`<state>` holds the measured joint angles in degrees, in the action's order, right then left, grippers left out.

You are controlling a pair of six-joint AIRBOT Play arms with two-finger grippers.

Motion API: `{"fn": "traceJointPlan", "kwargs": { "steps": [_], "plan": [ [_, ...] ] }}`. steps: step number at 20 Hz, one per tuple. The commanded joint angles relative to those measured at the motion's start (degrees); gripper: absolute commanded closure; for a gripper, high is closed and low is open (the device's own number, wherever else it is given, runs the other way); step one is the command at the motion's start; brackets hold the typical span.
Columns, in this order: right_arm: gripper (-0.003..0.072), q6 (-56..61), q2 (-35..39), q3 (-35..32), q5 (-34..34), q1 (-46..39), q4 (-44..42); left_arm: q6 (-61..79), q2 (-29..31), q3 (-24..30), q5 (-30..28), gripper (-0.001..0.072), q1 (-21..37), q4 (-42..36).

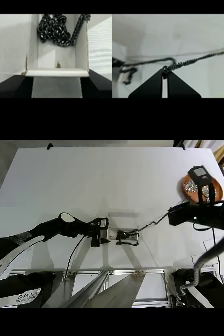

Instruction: Fold the box and place the chain.

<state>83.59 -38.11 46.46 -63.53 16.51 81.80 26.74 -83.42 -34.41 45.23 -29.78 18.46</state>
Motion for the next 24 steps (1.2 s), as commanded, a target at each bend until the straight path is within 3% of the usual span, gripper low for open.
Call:
{"fn": "traceJointPlan", "kwargs": {
  "steps": [1,11,17,24],
  "plan": [
    [0.0668,-0.1,1.7,0.0,-1.0,10.3,-3.0,0.0,0.0,0.0,0.0,0.057,0.0,0.0],
    [0.0668,2.3,-0.5,0.0,10.1,27.2,-3.5,0.0,0.0,0.0,0.0,0.057,0.0,0.0],
    [0.0668,2.3,-14.9,0.0,17.8,30.0,-4.1,0.0,0.0,0.0,0.0,0.057,0.0,0.0],
    [0.0668,4.5,-29.3,0.0,19.6,30.0,-4.7,0.0,0.0,0.0,0.0,0.057,0.0,0.0]
  ]
}}
